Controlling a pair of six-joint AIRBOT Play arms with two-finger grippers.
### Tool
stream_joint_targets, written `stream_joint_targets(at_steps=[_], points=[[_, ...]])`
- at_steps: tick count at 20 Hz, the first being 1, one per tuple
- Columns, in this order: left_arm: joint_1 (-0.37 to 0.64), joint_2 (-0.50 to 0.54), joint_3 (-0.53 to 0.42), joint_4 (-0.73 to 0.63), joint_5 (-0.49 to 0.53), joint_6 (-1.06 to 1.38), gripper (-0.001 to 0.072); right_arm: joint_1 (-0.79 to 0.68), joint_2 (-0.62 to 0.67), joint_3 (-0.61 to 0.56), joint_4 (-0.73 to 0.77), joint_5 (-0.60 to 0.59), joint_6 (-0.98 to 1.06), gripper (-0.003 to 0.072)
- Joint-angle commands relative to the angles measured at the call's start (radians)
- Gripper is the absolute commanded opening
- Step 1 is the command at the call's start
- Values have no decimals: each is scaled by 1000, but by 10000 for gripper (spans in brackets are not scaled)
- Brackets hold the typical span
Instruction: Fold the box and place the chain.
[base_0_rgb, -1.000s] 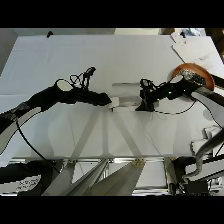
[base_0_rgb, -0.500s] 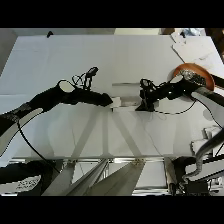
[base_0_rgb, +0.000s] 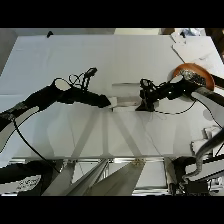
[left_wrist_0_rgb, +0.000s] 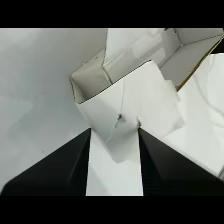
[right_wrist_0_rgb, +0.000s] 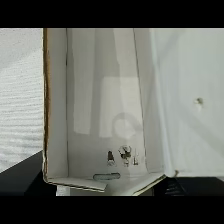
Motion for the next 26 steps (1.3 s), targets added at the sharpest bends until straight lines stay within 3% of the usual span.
stream_joint_targets(at_steps=[1,9,11,15,26], points=[[3,2,0,-86,11,52,356,0,-1,0,0,0,0,528],[-59,0,0,-66,102,43,358,0,-1,0,0,0,0,528],[-61,0,0,-11,115,-11,435,0,-1,0,0,0,0,528],[-61,1,0,84,126,-117,438,0,-1,0,0,0,0,528],[-108,-29,0,25,208,-174,437,0,-1,0,0,0,0,528]])
